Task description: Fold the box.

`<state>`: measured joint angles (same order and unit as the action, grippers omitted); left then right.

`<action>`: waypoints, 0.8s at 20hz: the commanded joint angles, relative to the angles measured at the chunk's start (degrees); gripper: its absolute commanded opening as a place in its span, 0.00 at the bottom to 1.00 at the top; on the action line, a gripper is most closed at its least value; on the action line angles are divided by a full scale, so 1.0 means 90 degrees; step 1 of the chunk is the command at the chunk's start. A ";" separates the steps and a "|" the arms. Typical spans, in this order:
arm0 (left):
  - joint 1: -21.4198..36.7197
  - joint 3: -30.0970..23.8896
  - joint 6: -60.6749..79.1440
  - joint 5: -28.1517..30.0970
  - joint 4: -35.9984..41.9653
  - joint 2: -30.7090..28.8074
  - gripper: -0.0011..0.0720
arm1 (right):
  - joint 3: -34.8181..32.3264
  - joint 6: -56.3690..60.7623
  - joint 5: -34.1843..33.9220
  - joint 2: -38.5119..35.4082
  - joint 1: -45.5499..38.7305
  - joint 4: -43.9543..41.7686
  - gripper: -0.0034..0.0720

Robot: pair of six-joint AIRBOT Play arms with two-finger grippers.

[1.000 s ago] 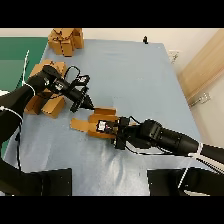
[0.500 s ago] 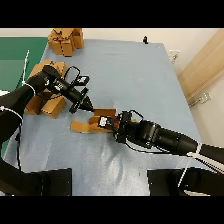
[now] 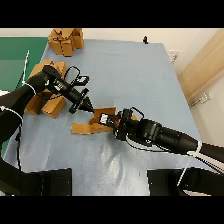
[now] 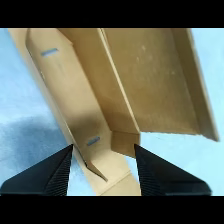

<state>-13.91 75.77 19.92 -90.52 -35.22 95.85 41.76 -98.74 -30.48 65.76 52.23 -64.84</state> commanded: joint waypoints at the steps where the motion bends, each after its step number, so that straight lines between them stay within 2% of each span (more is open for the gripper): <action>1: -0.0005 0.0002 0.0000 -0.0010 0.0000 0.0002 0.03 | 0.0124 -0.1241 -0.0131 0.0000 -0.0177 -0.1103 0.85; 3: -0.0002 0.0002 0.0000 -0.0012 -0.0005 0.0002 0.03 | 0.0219 -0.2322 -0.0316 0.0002 -0.0359 -0.1790 0.85; 5: -0.0005 0.0002 0.0000 -0.0007 -0.0046 0.0002 0.03 | 0.0304 -0.3060 -0.0678 0.0002 -0.0573 -0.2023 0.85; 7: -0.0005 0.0002 0.0000 -0.0007 -0.0092 0.0002 0.03 | 0.0338 -0.3344 -0.0765 0.0000 -0.0775 -0.2013 0.99; 12: -0.0017 0.0002 0.0000 -0.0010 -0.0095 0.0002 0.03 | 0.0369 -0.3789 -0.0610 0.0070 -0.0920 -0.2040 1.00; 16: -0.0087 0.0002 -0.0002 -0.0007 -0.0121 0.0005 0.03 | 0.0498 -0.4039 -0.0563 0.0488 -0.0925 -0.2062 1.00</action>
